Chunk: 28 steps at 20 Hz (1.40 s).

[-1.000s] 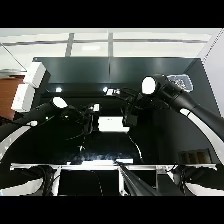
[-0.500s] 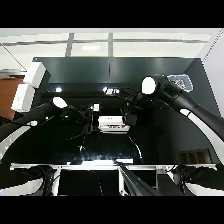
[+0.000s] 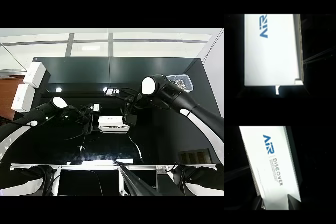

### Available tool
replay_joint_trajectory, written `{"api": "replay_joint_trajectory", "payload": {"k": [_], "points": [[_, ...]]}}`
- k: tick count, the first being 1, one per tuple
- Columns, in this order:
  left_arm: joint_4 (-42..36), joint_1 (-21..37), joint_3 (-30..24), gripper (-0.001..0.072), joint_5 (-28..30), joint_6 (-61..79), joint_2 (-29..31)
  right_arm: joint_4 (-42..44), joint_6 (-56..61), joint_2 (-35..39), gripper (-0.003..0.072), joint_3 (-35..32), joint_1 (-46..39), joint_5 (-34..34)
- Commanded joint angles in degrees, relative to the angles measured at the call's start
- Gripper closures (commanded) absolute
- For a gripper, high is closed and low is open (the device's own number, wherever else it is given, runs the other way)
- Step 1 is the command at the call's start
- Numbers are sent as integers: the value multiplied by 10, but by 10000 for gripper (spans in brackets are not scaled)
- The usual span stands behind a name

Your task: Fold the box and place the chain.

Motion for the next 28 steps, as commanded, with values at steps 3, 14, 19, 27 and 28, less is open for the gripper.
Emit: {"api": "replay_joint_trajectory", "payload": {"k": [3,14,19,27,28], "points": [[0,0,0,358,0,0,0,0,1,0,303,0,3,0],[0,0,0,358,0,0,0,-15,37,0,302,0,25,-5],[0,0,0,359,0,0,0,-18,37,1,301,0,25,-4],[0,0,0,358,0,0,0,-30,59,4,302,0,25,1],[0,0,0,358,0,0,0,-30,59,4,302,0,25,0]]}}
